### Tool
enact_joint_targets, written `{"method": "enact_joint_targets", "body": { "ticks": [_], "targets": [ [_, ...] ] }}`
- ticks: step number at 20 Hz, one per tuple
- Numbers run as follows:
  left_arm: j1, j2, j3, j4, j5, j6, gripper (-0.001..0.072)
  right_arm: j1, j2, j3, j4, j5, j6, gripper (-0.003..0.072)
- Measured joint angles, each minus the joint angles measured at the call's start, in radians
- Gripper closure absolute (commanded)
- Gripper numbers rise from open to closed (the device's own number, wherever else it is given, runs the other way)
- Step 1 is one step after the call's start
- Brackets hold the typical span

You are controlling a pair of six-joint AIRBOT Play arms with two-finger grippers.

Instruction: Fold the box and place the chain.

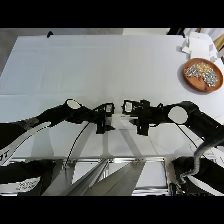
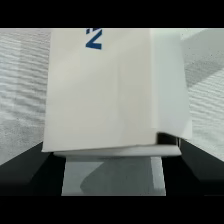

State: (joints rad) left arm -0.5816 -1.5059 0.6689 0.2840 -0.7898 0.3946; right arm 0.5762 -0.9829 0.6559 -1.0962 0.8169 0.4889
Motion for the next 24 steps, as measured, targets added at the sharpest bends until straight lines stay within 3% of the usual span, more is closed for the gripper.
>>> {"method": "enact_joint_targets", "body": {
  "ticks": [8,24],
  "targets": [
    [0.000,0.000,0.000,0.000,0.000,-0.001,0.0574,0.000,-0.003,0.000,0.003,-0.064,0.001,0.0516],
    [0.000,0.000,0.000,0.004,-0.001,0.006,0.0574,0.008,-0.020,-0.032,0.008,0.024,0.008,0.0528]
  ]
}}
